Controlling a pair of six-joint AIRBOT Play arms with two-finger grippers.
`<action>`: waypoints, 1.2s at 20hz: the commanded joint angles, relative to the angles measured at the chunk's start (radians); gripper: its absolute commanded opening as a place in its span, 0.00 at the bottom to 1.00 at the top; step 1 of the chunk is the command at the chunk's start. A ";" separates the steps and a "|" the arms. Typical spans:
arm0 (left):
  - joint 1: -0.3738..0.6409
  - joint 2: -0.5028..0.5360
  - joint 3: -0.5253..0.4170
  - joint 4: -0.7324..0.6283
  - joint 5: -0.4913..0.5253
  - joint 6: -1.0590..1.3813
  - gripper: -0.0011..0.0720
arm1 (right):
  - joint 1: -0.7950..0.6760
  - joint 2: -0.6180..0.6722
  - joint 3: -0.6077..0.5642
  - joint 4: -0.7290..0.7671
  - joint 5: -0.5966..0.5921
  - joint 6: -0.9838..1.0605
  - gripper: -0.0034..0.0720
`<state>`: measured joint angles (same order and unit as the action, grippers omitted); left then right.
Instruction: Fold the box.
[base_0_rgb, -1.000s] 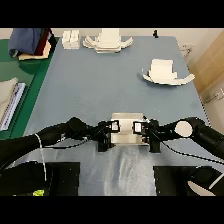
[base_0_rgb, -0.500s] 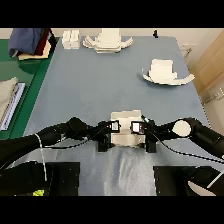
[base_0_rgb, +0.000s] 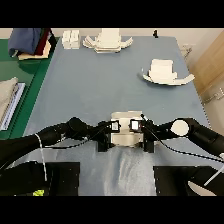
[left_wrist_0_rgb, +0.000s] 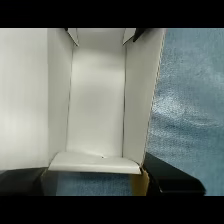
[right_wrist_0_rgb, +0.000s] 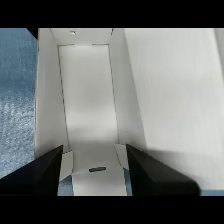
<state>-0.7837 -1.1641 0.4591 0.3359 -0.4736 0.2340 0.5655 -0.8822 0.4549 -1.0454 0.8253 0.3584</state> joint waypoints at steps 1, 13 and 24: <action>0.000 0.000 0.000 0.001 0.001 0.001 0.73 | -0.001 0.032 0.022 -0.235 0.062 0.250 0.33; 0.000 0.000 0.000 0.001 0.002 0.001 0.73 | -0.235 0.198 0.053 -0.708 0.300 1.394 0.05; 0.000 0.000 0.000 0.001 0.000 0.001 0.73 | -0.307 0.023 -0.011 -0.048 0.229 1.093 0.05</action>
<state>-0.7837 -1.1641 0.4591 0.3370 -0.4732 0.2348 0.2638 -0.8486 0.4477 -1.2346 1.0634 1.5169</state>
